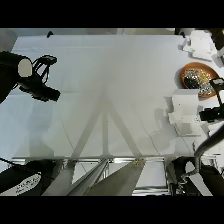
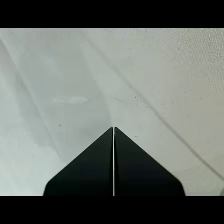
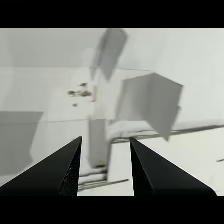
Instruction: Fold the box and place the chain.
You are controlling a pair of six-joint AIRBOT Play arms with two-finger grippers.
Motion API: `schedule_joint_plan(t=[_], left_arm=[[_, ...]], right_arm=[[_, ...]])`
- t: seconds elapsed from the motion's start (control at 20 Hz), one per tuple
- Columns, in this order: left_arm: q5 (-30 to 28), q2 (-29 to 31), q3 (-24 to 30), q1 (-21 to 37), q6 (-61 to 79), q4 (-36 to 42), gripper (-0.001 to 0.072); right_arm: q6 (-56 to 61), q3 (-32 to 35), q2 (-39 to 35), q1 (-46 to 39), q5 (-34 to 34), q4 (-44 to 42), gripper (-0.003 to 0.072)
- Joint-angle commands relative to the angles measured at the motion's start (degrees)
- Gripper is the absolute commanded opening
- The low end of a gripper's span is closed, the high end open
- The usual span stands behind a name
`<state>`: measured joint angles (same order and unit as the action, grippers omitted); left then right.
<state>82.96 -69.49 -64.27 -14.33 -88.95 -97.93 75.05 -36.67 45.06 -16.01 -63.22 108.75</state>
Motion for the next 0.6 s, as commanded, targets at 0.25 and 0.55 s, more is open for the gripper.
schedule_joint_plan(t=[0.25, 0.55], left_arm=[[-0.02, 0.04, 0.02, 0.02, 0.0, -0.02, 0.0012], [0.0, 0.04, 0.02, 0.02, 0.02, -0.02, 0.0012]], right_arm=[[1.97, -0.94, 1.09, -7.82, 4.07, 11.45, 0.0475], [-2.1, -0.94, 12.13, -14.4, 7.43, 11.23, 0.0603]])
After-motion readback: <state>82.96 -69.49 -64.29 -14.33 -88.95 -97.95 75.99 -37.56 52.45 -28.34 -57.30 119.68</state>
